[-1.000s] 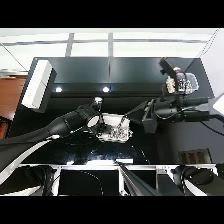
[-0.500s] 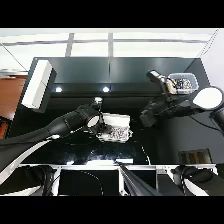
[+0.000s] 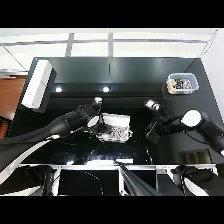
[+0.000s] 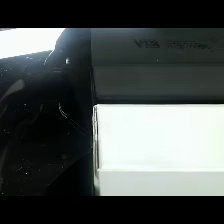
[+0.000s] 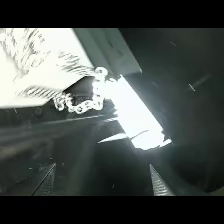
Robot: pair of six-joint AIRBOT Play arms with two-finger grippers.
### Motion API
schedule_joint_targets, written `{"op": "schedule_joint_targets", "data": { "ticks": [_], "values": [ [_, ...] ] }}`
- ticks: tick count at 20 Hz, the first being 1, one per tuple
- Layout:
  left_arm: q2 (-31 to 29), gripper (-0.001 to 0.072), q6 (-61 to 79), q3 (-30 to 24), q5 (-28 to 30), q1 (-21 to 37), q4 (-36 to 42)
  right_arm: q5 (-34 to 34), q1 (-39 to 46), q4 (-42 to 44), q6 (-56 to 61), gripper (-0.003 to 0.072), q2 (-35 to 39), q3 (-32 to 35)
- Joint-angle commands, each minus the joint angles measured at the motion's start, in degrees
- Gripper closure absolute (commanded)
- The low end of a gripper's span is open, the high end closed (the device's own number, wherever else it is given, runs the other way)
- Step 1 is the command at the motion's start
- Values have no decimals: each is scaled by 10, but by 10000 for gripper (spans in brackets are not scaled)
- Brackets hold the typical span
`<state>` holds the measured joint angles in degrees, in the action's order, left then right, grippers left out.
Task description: Fold the box and place the chain.
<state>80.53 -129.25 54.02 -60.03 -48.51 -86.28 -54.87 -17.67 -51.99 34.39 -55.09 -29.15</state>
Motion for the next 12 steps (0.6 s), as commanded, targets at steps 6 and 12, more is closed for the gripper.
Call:
{"op": "schedule_joint_targets", "data": {
  "ticks": [6, 12],
  "values": [
    [0, 679, 0, 0, 0, 0, 0, 111, -44, 103, -313, -23, -53, 30],
    [0, 679, 0, 0, 0, 0, 0, 124, -64, 132, -346, -22, -88, 30]
  ]
}}
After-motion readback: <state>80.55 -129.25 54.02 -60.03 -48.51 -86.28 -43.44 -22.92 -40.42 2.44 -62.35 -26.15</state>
